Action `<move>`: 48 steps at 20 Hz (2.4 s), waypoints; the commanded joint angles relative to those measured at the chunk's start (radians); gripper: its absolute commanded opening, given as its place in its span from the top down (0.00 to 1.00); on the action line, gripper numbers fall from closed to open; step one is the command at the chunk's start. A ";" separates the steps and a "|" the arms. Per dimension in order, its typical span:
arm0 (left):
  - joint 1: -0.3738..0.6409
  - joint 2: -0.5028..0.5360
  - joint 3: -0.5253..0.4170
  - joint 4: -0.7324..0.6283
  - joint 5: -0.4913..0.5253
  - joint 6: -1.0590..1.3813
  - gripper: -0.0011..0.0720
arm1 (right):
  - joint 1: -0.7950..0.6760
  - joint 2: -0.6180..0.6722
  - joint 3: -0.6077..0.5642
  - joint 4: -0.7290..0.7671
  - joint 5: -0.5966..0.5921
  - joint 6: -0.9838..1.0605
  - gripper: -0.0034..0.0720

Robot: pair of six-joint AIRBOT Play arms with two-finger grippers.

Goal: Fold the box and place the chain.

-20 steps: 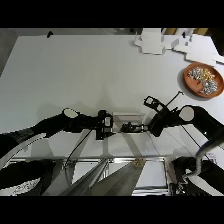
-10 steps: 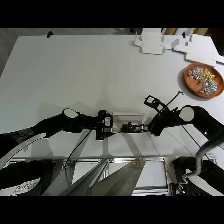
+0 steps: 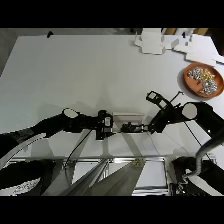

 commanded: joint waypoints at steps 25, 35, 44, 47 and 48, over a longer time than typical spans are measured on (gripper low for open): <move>0.000 0.000 0.000 0.000 0.000 0.000 0.97 | 0.001 0.083 0.038 -0.122 0.084 0.038 0.93; 0.000 0.001 0.000 0.000 0.000 0.000 0.97 | 0.001 0.188 0.234 -0.024 0.332 0.089 0.93; 0.000 0.000 0.000 0.000 0.000 0.000 0.97 | 0.001 0.133 0.236 -0.010 0.328 0.123 0.93; 0.000 0.000 0.000 0.000 0.000 0.000 0.97 | 0.001 0.100 0.235 -0.011 0.330 0.161 0.93; 0.000 0.000 0.000 0.000 0.000 0.000 0.97 | 0.001 0.093 0.233 -0.013 0.330 0.168 0.92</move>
